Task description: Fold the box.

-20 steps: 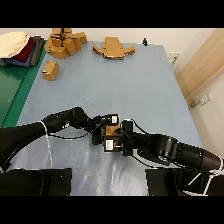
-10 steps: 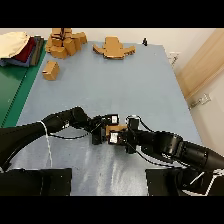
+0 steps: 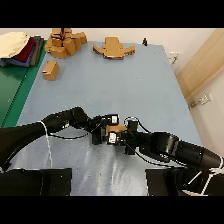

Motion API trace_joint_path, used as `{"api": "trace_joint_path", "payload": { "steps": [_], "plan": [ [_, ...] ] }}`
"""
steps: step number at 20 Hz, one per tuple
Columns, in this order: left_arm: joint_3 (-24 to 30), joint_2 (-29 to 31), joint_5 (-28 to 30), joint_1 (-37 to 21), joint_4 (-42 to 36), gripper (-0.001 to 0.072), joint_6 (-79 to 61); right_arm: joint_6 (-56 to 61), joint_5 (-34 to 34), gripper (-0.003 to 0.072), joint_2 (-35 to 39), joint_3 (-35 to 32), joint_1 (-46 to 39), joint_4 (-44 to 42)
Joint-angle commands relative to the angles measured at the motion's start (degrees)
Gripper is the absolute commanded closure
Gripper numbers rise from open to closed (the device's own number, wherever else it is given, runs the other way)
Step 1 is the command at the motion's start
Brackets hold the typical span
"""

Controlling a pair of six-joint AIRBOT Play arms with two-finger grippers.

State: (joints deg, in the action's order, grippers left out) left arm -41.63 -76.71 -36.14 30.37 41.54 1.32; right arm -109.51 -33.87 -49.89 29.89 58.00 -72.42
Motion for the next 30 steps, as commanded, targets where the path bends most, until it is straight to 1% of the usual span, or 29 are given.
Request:
{"api": "trace_joint_path", "payload": {
  "steps": [1,9,12,15,18,22,30],
  "plan": [
    [0.02,0.02,0.00,-0.02,0.00,0.0326,-0.02,-0.02,0.37,0.0678,-0.46,-0.22,-0.02,-0.48],
    [0.02,0.02,0.00,-0.02,0.00,0.0326,-0.02,0.00,0.37,0.0678,-0.37,-0.24,-0.07,-0.26],
    [0.02,0.02,0.00,-0.02,0.00,0.0326,-0.02,0.00,0.15,0.0678,1.44,-0.20,-0.02,-0.26],
    [0.02,0.02,0.00,-0.02,0.00,0.0326,-0.02,0.00,-2.71,0.0678,4.33,-0.22,-0.07,-0.22],
    [0.02,0.02,0.00,-0.02,0.00,0.0326,-0.02,0.00,-5.05,0.0678,4.48,-0.39,-0.11,0.02],
    [0.02,0.02,0.00,-0.02,0.00,0.0326,-0.02,0.04,-2.95,0.0678,4.48,-2.25,-0.11,-0.04],
    [0.02,0.02,0.00,-0.02,0.00,0.0326,-0.02,0.04,-2.34,0.0678,2.93,-2.40,-0.55,0.35]
  ]
}}
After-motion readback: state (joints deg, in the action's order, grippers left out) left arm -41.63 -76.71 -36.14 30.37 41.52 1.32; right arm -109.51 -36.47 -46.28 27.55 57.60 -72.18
